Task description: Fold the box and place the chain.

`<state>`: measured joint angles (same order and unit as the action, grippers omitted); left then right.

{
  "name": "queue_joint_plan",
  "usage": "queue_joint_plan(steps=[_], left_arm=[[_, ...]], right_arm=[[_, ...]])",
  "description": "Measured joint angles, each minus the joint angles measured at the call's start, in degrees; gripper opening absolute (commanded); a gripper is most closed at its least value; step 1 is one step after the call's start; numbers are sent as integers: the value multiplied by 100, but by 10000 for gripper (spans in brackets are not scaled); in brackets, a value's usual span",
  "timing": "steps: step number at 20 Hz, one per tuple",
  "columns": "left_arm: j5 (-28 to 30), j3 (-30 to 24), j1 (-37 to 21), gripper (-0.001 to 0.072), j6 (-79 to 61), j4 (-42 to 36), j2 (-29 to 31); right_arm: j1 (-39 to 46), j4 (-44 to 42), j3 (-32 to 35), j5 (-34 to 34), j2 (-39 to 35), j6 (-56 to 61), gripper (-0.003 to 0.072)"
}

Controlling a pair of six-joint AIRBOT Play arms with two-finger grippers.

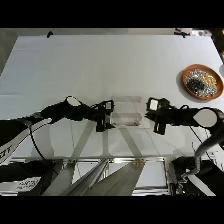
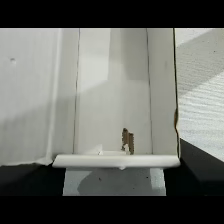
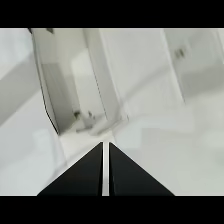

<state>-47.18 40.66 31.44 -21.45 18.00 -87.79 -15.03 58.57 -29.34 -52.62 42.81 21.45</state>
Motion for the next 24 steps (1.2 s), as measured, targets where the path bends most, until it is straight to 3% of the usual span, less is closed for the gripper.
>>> queue_joint_plan(steps=[6,9,14,24], left_arm=[[0,0,0,394,0,-2,0],[0,0,0,394,0,-2,0],[0,0,0,394,0,-2,0],[2,0,0,394,2,-4,0]], right_arm=[[1246,909,2,-918,-232,3539,14],[1637,1143,57,-1204,-72,4522,14],[1753,979,238,-1189,599,5077,14],[1185,-138,293,-306,1930,4701,14]])
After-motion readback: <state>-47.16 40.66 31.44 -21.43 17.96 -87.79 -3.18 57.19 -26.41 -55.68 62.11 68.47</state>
